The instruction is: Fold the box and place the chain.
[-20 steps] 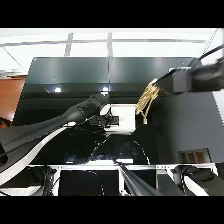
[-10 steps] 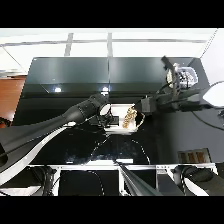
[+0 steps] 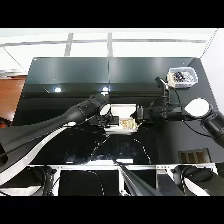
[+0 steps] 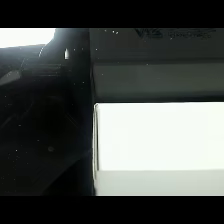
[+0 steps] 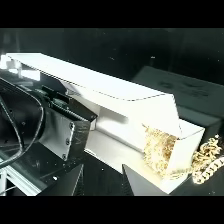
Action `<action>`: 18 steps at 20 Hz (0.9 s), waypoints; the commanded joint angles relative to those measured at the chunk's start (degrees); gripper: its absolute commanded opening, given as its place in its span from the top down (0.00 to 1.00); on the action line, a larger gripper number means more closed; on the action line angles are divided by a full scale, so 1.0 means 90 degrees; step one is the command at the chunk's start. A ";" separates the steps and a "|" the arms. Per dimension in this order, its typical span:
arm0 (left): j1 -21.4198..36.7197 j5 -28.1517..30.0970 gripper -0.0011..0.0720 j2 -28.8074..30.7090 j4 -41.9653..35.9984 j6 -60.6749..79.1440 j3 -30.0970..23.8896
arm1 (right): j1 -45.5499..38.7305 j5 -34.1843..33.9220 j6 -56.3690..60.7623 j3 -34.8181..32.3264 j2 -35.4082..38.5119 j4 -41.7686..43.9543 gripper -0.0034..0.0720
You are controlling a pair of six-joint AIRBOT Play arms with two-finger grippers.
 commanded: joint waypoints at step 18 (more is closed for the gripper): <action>0.0000 -0.0010 0.94 -0.0002 -0.0002 0.0000 0.0002 | -0.0702 -0.3480 -0.3344 -0.1399 -0.0954 -0.1528 0.02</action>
